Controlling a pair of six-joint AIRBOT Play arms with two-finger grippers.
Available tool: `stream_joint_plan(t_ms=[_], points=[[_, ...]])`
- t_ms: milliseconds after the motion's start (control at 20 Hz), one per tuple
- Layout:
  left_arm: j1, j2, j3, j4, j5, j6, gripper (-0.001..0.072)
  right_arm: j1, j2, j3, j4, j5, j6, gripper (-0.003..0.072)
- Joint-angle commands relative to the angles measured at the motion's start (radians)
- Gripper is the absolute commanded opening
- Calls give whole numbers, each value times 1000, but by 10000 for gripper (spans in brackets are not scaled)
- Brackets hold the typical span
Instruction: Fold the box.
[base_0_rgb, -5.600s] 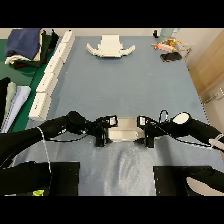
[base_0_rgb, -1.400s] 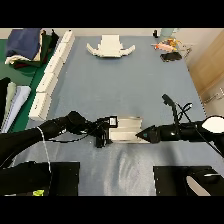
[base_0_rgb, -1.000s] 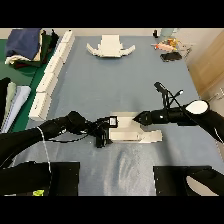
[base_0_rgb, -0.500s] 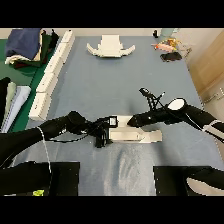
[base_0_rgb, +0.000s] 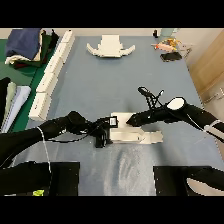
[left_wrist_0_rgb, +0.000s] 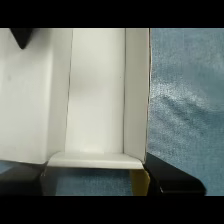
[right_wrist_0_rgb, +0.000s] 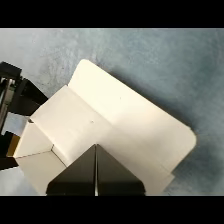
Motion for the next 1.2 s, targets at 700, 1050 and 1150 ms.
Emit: stream_joint_plan(t_ms=[700, 1050, 1150], points=[[0, 0, 0, 0, 2, -1, 599, 1, 574, -125, -622, 358, -50, 523], [0, 0, 0, 0, 2, -1, 599, 32, 405, -193, -614, 47, -412, 523], [0, 0, 0, 0, 3, -1, 599, 63, 346, -193, -593, -13, -455, 521]])
